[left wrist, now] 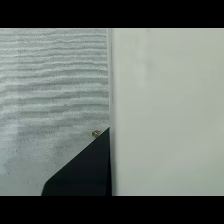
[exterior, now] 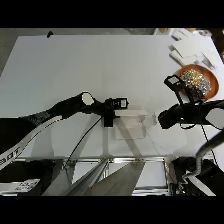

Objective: Fold the box and place the chain.

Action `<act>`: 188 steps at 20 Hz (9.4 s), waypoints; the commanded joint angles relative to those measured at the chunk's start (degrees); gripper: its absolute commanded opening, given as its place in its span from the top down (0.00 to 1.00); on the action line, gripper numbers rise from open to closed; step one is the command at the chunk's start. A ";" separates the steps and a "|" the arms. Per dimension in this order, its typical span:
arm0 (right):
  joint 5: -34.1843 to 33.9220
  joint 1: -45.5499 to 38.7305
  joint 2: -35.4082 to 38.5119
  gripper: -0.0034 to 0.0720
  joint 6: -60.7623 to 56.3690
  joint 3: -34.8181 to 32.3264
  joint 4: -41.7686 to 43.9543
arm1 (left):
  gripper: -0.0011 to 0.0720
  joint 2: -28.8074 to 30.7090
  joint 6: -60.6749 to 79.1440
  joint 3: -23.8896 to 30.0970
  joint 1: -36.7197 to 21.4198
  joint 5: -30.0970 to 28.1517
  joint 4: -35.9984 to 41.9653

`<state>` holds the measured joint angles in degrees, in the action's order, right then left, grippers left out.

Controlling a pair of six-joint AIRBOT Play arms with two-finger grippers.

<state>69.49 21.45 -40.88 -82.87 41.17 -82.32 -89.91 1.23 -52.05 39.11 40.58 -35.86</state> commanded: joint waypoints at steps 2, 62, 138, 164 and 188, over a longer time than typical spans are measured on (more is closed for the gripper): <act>0.07 0.02 0.02 0.61 4.50 0.02 0.26 | 0.97 -0.02 0.00 -0.04 0.04 0.04 0.00; -35.39 5.60 -0.70 0.04 58.82 -22.05 14.10 | 0.97 -0.02 0.00 -0.04 0.04 0.39 0.09; -20.57 -14.93 -24.96 0.04 110.40 -21.79 56.13 | 0.97 -0.02 0.00 -0.04 0.04 0.39 0.22; -21.86 -14.91 -26.80 0.35 113.35 -21.81 56.68 | 0.97 -0.02 0.00 -0.04 0.04 0.39 0.22; -21.92 -14.91 -26.80 0.35 113.35 -21.81 56.65 | 0.97 0.00 0.00 -0.04 0.02 0.39 0.22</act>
<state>47.55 6.59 -67.66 30.48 19.40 -25.67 -89.95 1.21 -52.05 39.18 40.99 -35.62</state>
